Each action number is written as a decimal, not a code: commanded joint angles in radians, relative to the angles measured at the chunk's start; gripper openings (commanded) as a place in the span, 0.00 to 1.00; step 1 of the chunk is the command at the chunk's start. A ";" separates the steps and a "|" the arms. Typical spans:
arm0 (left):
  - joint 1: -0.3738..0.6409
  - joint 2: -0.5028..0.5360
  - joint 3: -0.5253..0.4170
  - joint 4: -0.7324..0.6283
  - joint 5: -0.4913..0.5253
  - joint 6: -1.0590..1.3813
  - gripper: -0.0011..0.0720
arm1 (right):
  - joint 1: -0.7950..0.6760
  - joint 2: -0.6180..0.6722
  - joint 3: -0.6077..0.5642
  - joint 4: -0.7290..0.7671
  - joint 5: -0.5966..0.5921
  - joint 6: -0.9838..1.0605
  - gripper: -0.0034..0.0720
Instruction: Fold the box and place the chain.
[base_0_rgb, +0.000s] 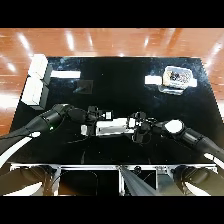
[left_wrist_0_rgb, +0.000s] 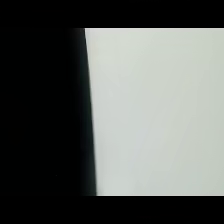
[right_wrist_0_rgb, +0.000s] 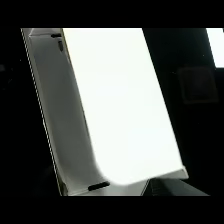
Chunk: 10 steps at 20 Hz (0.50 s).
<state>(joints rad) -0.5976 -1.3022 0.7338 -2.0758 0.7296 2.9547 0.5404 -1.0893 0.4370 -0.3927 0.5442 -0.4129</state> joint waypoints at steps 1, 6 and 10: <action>0.001 0.001 0.001 0.000 -0.001 0.000 0.04 | -0.008 -0.045 0.025 0.026 0.038 -0.037 0.99; 0.001 0.001 0.001 0.000 -0.001 0.000 0.04 | -0.013 -0.062 0.036 0.030 0.064 -0.037 0.99; 0.001 0.001 0.001 0.000 0.002 0.000 0.04 | -0.013 -0.089 0.036 0.029 0.064 -0.037 0.99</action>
<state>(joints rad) -0.5976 -1.3022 0.7338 -2.0758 0.7284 2.9551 0.5285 -1.1595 0.4713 -0.3645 0.5995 -0.4477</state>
